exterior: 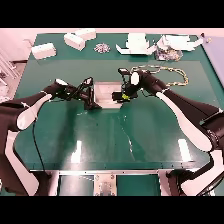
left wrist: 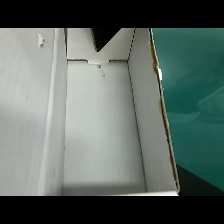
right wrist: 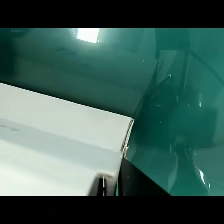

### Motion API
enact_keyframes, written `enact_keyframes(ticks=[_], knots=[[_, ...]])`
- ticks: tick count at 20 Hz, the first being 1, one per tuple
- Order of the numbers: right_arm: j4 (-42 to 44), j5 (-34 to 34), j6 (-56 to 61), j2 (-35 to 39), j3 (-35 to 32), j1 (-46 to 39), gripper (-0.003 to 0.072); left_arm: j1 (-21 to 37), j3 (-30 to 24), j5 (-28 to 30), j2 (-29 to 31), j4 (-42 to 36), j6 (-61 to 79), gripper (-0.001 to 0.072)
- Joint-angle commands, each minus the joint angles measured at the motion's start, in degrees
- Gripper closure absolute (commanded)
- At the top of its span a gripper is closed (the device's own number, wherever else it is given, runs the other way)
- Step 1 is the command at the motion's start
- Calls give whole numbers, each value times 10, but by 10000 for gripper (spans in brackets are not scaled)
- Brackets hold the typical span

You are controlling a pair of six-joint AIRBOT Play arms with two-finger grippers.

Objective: Fold the box and place the chain.

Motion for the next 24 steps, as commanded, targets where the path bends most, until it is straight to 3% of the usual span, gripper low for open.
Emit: enact_keyframes(ticks=[1,2,4,8,10,19,24], knots=[[-2,5,0,-3,6,2,682,0,1,3,0,-1,1,79],[-5,5,0,-2,9,2,666,0,1,3,0,0,1,79],[-9,7,10,-2,15,1,382,0,1,3,0,0,1,79],[-32,25,16,-1,33,-4,378,0,1,4,0,0,1,79],[-41,25,23,3,35,-7,239,0,1,4,0,0,1,79],[-55,28,23,24,35,-9,239,0,1,4,0,0,1,80],[-55,-7,20,84,35,-9,238,0,1,4,0,0,1,80]])
